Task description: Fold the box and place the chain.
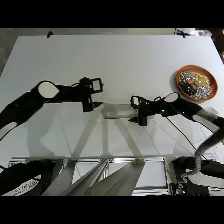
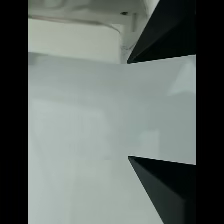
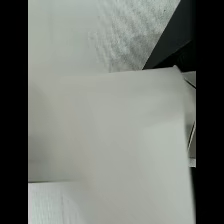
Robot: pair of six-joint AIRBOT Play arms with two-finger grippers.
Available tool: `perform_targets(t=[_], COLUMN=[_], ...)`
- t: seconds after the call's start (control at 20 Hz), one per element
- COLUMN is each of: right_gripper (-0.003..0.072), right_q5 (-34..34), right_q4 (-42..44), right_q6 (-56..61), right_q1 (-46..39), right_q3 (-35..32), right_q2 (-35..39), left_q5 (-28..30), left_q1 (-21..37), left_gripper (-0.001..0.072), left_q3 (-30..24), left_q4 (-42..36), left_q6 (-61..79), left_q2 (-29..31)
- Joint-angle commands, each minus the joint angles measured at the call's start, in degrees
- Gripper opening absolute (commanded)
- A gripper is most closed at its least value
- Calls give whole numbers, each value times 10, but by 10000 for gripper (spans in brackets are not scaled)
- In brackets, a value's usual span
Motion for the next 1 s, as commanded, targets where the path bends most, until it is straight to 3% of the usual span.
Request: perform_targets(t=[0.0, 0.15, 0.25, 0.3, 0.4, 0.55, 0.7, 0.8, 0.95], right_gripper=[315, 315, 315, 315, 315, 315, 315, 315, 315], right_q5=[1, 1, 1, 1, 1, 1, 1, 1, 1], right_q4=[0, 0, 0, 0, 0, 0, 0, 0, 0], right_q6=[0, 0, 0, 0, 0, 0, 0, 0, 0], right_q1=[0, 0, 0, 0, 0, 0, 0, 0, 0], right_q3=[0, 0, 0, 0, 0, 0, 0, 0, 0], right_q2=[0, 0, 0, 0, 0, 0, 0, 0, 0], left_q5=[-92, -208, -243, -250, -268, -332, -329, -284, -140], left_q1=[44, 60, 56, 56, 56, 42, -9, -50, -89], left_gripper=[611, 616, 607, 481, 23, 5, 8, 8, 4], left_q3=[1, 1, 1, 0, 0, -2, -2, -2, -2], left_q4=[85, 99, 97, 86, 38, -52, -102, -126, -144], left_q6=[-174, -233, -233, -233, -230, -142, -81, -56, -55], left_q2=[46, 57, 57, 55, 47, 31, 8, -19, -66])
